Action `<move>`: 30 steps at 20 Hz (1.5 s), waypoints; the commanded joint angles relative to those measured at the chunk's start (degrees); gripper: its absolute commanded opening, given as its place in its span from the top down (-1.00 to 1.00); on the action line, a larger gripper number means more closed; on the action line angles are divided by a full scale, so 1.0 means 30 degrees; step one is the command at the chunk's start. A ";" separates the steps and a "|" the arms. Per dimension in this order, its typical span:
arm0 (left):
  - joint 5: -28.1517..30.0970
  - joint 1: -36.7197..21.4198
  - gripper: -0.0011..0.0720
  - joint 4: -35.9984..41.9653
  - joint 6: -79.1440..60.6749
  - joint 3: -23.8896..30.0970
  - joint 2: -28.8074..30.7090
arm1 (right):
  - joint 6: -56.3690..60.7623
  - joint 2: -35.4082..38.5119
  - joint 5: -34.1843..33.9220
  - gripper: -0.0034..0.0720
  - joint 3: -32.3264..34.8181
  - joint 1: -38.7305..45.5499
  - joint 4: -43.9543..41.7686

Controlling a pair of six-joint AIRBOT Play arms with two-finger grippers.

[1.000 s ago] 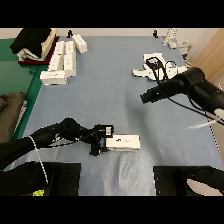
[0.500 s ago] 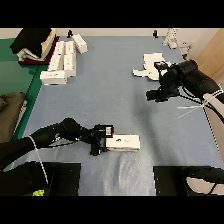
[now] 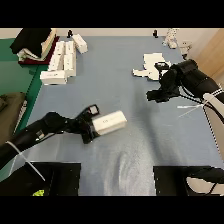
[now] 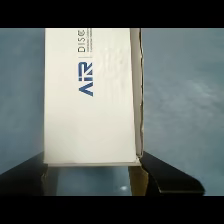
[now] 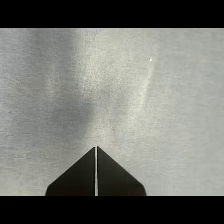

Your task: Fold the box.

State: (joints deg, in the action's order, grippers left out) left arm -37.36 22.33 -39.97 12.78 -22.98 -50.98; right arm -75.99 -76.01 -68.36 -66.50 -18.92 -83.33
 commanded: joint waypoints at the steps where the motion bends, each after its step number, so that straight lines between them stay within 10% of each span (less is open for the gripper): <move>1: -0.0546 -0.5100 -0.32 -0.6885 0.8306 -0.0029 0.2776 | 0.0015 -0.0015 -0.0007 0.86 -0.0022 0.0007 0.0000; 5: 0.0583 -1.2335 -0.32 -0.9559 0.9785 -0.0044 0.2849 | 0.0015 -0.0015 -0.0007 0.86 -0.0022 0.0007 0.0000; 9: 0.2186 -1.5584 -0.32 -0.9471 0.9763 -0.1231 -0.0153 | 0.0015 -0.0015 -0.0007 0.86 -0.0022 0.0007 -0.0007; 19: 0.4947 -1.4243 -0.32 -0.8692 1.0265 -0.6943 -0.8247 | 0.0015 -0.0015 -0.0007 0.86 -0.0022 0.0007 0.0000; 30: 0.6965 -1.3267 -0.32 -0.8021 1.0251 -0.8123 -1.0185 | 0.0015 -0.0015 -0.0007 0.86 -0.0022 0.0007 0.0000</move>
State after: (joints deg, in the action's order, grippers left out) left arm -17.30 -17.76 -64.10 43.51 -47.09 -80.79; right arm -75.94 -76.03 -68.40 -66.52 -18.92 -83.33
